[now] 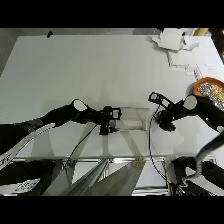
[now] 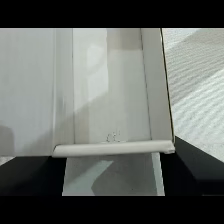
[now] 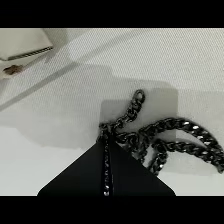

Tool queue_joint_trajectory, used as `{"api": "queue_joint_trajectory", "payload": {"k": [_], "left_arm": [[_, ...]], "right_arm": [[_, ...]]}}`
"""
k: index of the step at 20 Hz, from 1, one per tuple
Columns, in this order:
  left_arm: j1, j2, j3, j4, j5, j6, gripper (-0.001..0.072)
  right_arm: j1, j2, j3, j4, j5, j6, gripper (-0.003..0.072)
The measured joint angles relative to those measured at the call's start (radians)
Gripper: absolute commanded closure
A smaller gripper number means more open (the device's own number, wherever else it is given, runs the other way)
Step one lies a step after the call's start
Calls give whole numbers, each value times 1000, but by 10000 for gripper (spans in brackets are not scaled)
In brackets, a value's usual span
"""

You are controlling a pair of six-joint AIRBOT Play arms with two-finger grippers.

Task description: Fold the box and place the chain.

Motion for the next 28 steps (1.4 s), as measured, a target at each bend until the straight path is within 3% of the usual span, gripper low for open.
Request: {"api": "queue_joint_trajectory", "payload": {"k": [6,12,19,24,28], "left_arm": [[0,0,0,0,0,0,455],[0,0,0,0,0,0,455],[0,0,0,0,0,0,455],[0,0,0,0,0,0,455],[0,0,0,0,0,0,455]], "right_arm": [[0,32,0,5,45,6,669],[0,218,0,31,98,24,669],[0,449,-1,263,158,4,669],[23,504,-1,444,166,-68,669],[140,514,-1,504,126,-97,669]]}}
